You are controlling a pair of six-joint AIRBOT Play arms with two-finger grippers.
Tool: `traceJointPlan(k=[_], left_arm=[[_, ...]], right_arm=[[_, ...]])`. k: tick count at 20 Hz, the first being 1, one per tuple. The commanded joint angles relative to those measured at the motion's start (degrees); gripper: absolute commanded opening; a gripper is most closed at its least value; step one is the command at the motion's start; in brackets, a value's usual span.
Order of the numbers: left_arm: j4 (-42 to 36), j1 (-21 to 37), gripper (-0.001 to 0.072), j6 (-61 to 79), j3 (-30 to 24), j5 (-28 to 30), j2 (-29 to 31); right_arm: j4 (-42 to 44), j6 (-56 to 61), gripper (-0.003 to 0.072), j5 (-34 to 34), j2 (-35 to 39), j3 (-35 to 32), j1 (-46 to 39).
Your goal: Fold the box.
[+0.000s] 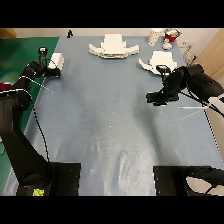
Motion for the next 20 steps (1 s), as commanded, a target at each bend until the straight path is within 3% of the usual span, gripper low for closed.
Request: traceJointPlan(k=[1,4,8,11,14,15,16,20], left_arm=[[-0.26,0.07,0.0706,-0.07,0.04,-1.01,0.00],[-0.15,0.17,0.0706,-0.07,0.07,-2.82,0.20],[2.75,1.01,0.0706,-0.09,0.07,-9.77,2.82],[4.70,2.86,0.0706,-0.13,0.07,-18.03,7.04],[4.63,4.48,0.0682,-0.33,0.07,-29.97,11.54],[4.63,4.74,0.0387,-2.56,0.07,-34.58,13.03],[4.61,4.76,0.0002,-3.72,0.07,-38.75,14.36],[1.25,3.85,0.0007,-6.51,0.02,-47.45,19.87]], right_arm=[[0.00,0.00,0.0017,0.00,-0.02,0.04,-0.02],[0.00,0.00,0.0017,0.00,-0.02,0.04,-0.04],[0.00,0.02,0.0017,0.00,-0.02,0.04,-0.04],[0.00,0.02,0.0017,0.00,-0.02,0.04,-0.04],[0.00,0.00,0.0017,0.00,-0.02,0.04,-0.04],[0.00,0.00,0.0017,0.00,-0.02,0.04,-0.02],[0.00,0.02,0.0017,0.00,-0.02,0.04,-0.02],[0.00,0.00,0.0017,0.00,-0.02,0.04,-0.04]])
